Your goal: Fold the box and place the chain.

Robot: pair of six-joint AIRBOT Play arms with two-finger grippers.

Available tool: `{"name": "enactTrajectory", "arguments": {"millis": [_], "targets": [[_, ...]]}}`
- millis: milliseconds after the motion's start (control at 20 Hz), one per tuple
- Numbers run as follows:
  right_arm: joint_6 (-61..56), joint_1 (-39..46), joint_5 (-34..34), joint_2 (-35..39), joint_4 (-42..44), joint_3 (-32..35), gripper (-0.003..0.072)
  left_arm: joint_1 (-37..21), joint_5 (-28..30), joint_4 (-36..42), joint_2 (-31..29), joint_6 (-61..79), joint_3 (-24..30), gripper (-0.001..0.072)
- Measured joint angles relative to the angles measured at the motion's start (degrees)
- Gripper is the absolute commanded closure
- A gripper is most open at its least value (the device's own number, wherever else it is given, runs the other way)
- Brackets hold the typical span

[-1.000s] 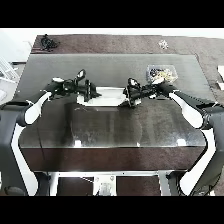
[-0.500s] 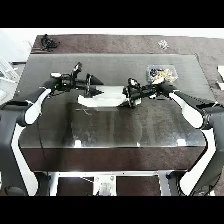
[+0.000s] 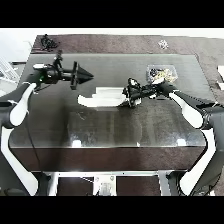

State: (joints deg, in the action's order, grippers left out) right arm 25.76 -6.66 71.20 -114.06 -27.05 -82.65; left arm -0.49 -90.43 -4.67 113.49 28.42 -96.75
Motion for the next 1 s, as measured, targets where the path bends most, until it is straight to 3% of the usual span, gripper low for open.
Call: {"name": "enactTrajectory", "arguments": {"millis": [150,300,450,700,850,1000], "targets": [[0.0,0.0,0.0,0.0,0.02,0.0,0.0107,-1.18,-3.41,-1.31,-4.04,-0.07,0.2,0.0699],[0.0,0.0,0.0,0.0,0.0,0.0,0.0107,-1.01,-2.51,-3.52,-10.12,-0.7,3.13,0.0698],[0.0,0.0,0.0,0.0,0.02,0.0,0.0107,-0.13,3.78,-5.42,-18.6,1.14,11.39,0.0699],[0.0,0.0,-0.02,0.0,0.02,0.0,0.0107,2.1,15.56,-4.42,-31.8,8.83,30.8,0.0697],[-0.02,0.0,-0.02,0.0,0.02,0.0,0.0107,4.85,20.24,-2.78,-34.86,11.69,39.08,0.0694],[-0.02,0.0,-0.02,0.0,0.02,0.0,0.0107,8.85,28.7,-1.29,-35.32,12.9,43.17,0.0692]]}}
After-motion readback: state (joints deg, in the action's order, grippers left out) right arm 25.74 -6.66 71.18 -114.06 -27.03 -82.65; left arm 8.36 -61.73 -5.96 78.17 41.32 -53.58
